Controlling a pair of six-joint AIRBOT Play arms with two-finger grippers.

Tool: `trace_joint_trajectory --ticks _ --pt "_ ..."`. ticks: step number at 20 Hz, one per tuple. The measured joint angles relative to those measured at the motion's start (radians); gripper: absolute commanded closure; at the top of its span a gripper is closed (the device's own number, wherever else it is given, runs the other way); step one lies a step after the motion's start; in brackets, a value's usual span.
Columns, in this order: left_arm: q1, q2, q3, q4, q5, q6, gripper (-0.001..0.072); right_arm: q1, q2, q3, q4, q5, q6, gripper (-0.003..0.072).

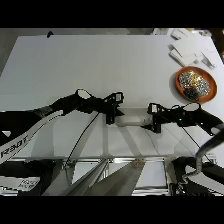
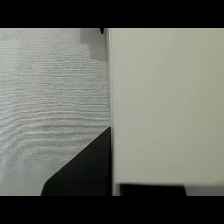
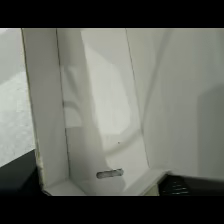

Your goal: Fold the box and place the chain.

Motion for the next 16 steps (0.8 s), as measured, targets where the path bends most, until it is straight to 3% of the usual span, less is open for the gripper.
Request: trace_joint_trajectory --ticks 1,11,13,15,16 --pt "0.000 0.000 0.000 0.000 0.000 0.001 0.0695 0.000 -0.005 0.000 0.005 0.002 -0.005 0.0286" --pt "0.000 0.000 0.000 -0.002 0.002 -0.002 0.0695 -0.002 -0.032 0.002 0.010 0.002 -0.019 0.0281" --pt "0.000 0.000 0.000 -0.002 0.003 -0.003 0.0695 -0.011 -0.032 0.001 0.008 0.002 -0.015 0.0258" --pt "0.000 0.000 0.000 -0.002 0.004 -0.002 0.0695 -0.026 -0.033 0.000 0.008 0.006 -0.011 0.0130" --pt "0.000 0.000 0.000 -0.003 0.005 -0.003 0.0695 -0.033 -0.034 0.000 0.007 0.006 -0.011 0.0128"
